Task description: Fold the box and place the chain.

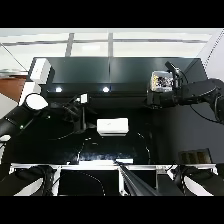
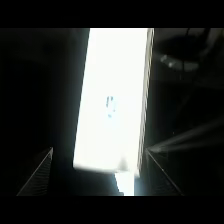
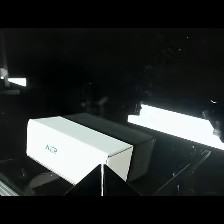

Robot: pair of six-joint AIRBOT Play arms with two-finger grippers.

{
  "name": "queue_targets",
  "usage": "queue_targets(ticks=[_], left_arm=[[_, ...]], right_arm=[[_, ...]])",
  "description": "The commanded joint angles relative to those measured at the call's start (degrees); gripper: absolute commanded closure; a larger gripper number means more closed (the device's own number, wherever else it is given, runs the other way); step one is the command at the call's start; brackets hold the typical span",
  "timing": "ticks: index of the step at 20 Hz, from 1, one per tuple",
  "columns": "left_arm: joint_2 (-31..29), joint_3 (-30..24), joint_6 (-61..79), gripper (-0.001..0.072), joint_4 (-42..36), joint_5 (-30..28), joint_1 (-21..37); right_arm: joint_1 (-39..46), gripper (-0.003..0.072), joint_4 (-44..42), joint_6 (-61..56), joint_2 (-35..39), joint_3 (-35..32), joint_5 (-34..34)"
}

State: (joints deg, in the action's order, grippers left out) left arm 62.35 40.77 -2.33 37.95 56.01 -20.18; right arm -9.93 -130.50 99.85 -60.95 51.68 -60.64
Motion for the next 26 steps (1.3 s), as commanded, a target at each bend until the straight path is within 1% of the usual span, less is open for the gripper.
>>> queue_targets(ticks=[1, 3, 5, 6, 8, 10, 16, 20, 26], left_arm=[[2.9, 0.1, 4.0, 0.0001, -8.7, -7.9, -5.5], [6.3, 0.1, 4.3, 0.0001, -8.9, -10.9, -8.3], [8.6, 0.1, 4.3, 0.0001, -9.1, -12.2, -10.8], [9.1, 0.1, 4.3, 0.0001, -9.2, -12.8, -12.0], [9.3, 0.1, 4.3, 0.0001, -9.1, -15.6, -14.0], [9.4, 0.1, 4.3, 0.0001, -9.1, -17.4, -14.6], [9.6, 0.1, 4.2, 0.0005, -8.7, -17.2, -14.5], [9.6, 0.1, 2.8, 0.0007, -8.4, -14.0, -14.6], [10.5, 0.1, 2.8, 0.0007, -6.8, -14.9, -14.4]], right_arm=[[0.2, 0.0663, 0.2, 0.0, 0.1, 0.0, 0.1], [0.2, 0.0663, 0.2, 0.0, 0.1, 0.0, 0.1], [0.2, 0.0663, 0.3, 0.0, 0.1, 0.0, 0.1], [0.2, 0.0663, 0.4, 0.0, 0.1, 0.0, 0.1], [0.2, 0.0663, 0.7, 0.0, 0.1, 0.0, 0.2], [0.2, 0.0663, 0.7, 0.0, 0.1, 0.0, 0.2], [0.2, 0.0663, 0.7, 0.0, 0.1, 0.0, 0.1], [0.2, 0.0663, 0.7, 0.0, 0.1, 0.0, 0.2], [0.2, 0.0664, 0.7, 0.0, 0.1, 0.0, 0.1]])
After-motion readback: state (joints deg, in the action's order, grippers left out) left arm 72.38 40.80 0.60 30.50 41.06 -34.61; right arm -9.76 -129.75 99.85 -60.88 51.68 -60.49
